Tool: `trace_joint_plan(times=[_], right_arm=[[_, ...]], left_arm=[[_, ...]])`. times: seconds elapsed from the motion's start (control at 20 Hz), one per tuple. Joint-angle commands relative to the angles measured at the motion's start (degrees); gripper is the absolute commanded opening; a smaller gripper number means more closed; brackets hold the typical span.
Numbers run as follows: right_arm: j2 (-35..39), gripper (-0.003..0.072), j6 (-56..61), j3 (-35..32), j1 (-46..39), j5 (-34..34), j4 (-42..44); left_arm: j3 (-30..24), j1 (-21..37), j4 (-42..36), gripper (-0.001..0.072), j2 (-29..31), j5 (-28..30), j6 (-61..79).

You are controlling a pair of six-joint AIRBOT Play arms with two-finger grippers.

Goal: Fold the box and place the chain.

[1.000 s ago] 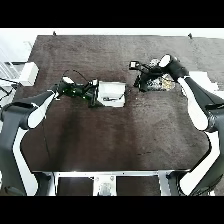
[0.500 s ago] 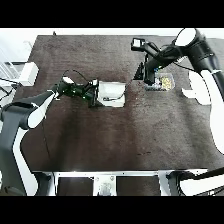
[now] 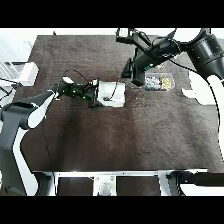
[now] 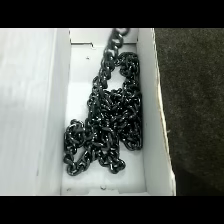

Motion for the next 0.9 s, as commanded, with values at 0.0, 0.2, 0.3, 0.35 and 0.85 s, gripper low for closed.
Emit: trace_joint_plan(times=[0.0, 0.2, 0.3, 0.35, 0.85], right_arm=[[0.3, 0.0006, 5.2, 0.1, 3.1, -6.8, 0.0], [0.0, 0.0005, 11.8, 0.0, 5.1, -11.6, 0.0], [-0.6, 0.0006, 14.4, -0.3, 5.2, -11.7, 0.1], [-0.9, 0.0005, 15.1, -1.1, 5.1, -11.8, 0.0], [-2.7, 0.0005, 15.9, -18.1, 5.0, -29.9, 0.2]], left_arm=[[0.0, 0.0, 0.0, 0.0298, 0.0, 0.0, 0.0], [0.0, 0.0, 0.0, 0.0298, 0.0, 0.0, 0.0], [0.0, 0.0, 0.0, 0.0298, 0.0, 0.0, 0.0], [0.0, 0.0, 0.0, 0.0298, 0.0, 0.0, 0.0], [0.0, 0.0, 0.0, 0.0298, 0.0, 0.0, 0.0]])
